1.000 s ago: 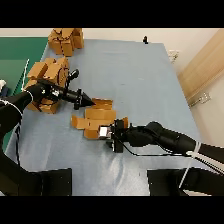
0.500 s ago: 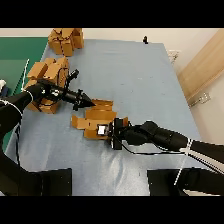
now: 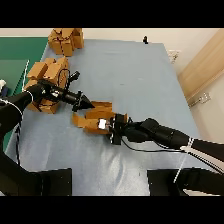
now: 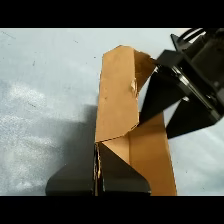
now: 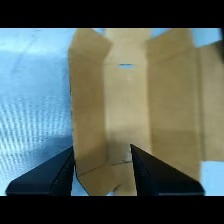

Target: Fold the box.

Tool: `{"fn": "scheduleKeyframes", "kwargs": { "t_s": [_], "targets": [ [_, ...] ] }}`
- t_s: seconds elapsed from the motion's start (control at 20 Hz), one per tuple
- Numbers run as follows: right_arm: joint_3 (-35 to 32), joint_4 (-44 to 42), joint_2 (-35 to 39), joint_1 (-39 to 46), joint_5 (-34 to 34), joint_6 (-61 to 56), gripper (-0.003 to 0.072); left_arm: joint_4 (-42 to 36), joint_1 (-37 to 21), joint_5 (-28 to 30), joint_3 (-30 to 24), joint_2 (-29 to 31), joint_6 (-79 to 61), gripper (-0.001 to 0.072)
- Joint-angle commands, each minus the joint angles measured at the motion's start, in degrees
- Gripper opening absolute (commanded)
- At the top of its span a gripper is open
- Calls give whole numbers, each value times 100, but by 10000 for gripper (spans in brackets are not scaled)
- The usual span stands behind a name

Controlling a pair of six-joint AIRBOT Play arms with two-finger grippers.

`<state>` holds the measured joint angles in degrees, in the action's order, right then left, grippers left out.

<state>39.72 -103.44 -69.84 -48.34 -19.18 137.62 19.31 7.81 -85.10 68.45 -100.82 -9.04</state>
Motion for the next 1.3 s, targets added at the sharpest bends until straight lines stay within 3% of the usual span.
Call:
{"fn": "scheduleKeyframes", "kwargs": {
  "t_s": [0.0,0.25,0.7,1.25],
  "targets": [
    [87,63,35,225,-9,-284,518,33,-4,-295,-2,-4,52,11],
    [87,114,149,374,-37,-518,520,284,-4,-282,-2,-7,157,11],
    [87,1191,146,374,-37,-1088,540,479,2,-391,-2,-7,210,11],
    [269,1294,122,378,-260,-1056,540,479,4,-404,-2,-7,223,12]
  ]
}}
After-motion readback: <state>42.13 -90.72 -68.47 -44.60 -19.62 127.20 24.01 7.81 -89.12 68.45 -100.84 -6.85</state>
